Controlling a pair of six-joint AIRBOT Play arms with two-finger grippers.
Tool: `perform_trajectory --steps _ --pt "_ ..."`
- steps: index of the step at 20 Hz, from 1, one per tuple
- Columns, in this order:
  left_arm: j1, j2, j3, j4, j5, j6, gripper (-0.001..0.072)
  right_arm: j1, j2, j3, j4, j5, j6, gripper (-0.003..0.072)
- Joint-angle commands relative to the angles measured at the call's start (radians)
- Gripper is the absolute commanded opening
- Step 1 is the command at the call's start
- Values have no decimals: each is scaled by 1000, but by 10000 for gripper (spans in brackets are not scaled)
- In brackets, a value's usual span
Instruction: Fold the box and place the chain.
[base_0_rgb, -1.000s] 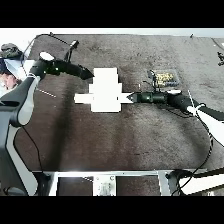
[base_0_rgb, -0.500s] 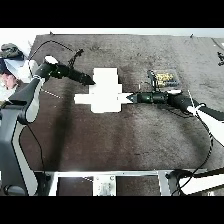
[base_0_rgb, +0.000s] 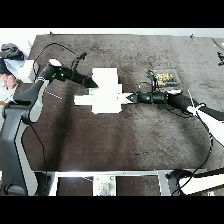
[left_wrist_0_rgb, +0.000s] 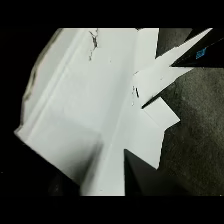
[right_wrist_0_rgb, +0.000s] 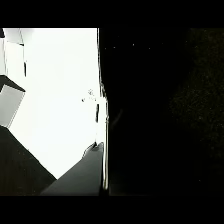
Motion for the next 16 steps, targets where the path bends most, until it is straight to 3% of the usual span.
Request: perform_trajectory --steps 1,9,10,11,12,13,14,15,16 --pt "-5 -3 1 5 -16 4 272 0 0 0 0 -4 0 11" --pt "-5 -3 1 40 -49 35 269 0 0 0 0 -30 4 11" --pt "-5 -3 1 46 -48 37 128 0 0 0 0 -30 4 11" --pt "-5 -3 1 47 -47 39 98 0 0 0 0 -30 4 11" --pt "-5 -3 1 47 -46 45 13 0 0 0 0 -30 4 12" --pt "-5 -3 1 46 -52 64 13 0 0 0 0 -31 4 12" --pt "-5 -3 1 47 -62 64 13 -5 0 0 3 -33 10 161" --pt "-5 -3 1 47 -71 73 12 -14 1 0 13 -31 16 358" --pt "-5 -3 1 47 -85 111 11 -31 4 0 21 -27 16 335"
